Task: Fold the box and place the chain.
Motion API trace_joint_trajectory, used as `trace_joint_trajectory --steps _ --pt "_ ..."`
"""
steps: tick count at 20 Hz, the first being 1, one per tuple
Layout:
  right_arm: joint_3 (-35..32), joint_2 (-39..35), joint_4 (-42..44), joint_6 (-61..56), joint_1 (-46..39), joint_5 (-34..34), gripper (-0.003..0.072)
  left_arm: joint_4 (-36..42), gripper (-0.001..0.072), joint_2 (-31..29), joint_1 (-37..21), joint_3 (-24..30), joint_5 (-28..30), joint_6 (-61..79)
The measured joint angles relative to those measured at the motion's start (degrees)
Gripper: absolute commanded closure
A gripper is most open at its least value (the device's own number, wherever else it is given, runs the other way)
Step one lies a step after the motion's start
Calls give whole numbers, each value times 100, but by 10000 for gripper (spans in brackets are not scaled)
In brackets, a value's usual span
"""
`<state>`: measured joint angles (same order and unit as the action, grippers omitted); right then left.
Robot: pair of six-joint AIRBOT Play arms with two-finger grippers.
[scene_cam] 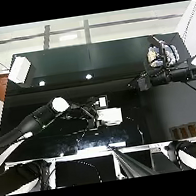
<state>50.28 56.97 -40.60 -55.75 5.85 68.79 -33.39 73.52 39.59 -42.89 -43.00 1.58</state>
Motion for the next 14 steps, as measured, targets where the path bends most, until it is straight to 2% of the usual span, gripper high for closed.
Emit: trace_joint_trajectory --steps 14 --pt "0 0 0 0 0 0 658 0 7 142 2 0 -44 -7"
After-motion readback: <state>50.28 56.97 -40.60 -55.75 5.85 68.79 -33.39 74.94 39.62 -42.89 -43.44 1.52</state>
